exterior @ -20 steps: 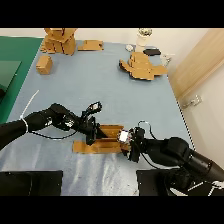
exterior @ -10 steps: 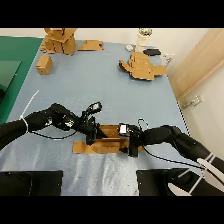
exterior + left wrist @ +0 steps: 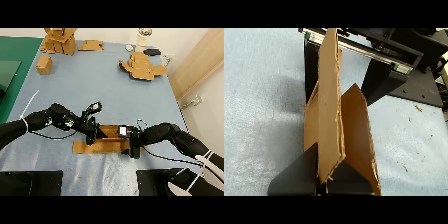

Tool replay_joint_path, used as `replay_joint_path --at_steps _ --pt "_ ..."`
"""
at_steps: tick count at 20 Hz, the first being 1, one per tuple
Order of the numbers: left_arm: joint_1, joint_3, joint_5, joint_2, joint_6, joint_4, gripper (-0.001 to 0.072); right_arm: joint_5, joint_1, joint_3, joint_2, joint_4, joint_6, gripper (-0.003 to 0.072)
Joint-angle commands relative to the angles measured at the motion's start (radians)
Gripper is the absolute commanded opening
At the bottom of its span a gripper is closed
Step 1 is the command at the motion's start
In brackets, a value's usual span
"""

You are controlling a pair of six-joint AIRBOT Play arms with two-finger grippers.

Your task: Fold the box.

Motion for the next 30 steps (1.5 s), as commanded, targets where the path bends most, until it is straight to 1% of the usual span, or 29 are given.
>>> replay_joint_path --at_steps 1,3,6,16,19,23,30 --pt "0.000 0.001 0.000 -0.001 0.000 0.000 0.0014 0.013 -0.001 0.001 -0.006 -0.010 -0.019 0.0720" --pt "0.000 0.001 0.000 -0.001 0.000 0.000 0.0015 0.029 0.000 0.001 -0.032 0.004 -0.055 0.0720" --pt "0.000 0.001 0.000 -0.001 0.000 0.000 0.0015 0.029 0.000 0.002 -0.057 0.028 -0.055 0.0720" --pt "0.000 0.001 0.000 -0.001 0.000 0.000 0.0015 0.036 0.008 0.002 -0.061 0.043 -0.055 0.0720" --pt "0.000 0.001 0.000 -0.001 0.000 0.000 0.0015 0.039 0.009 0.002 -0.081 0.045 -0.055 0.0720" --pt "0.000 0.001 0.000 -0.001 0.000 0.000 0.0015 0.070 0.046 0.002 -0.117 0.042 -0.055 0.0720" --pt "0.000 0.001 0.000 -0.001 0.000 0.000 0.0015 0.115 0.051 0.006 -0.124 0.037 -0.055 0.0720"
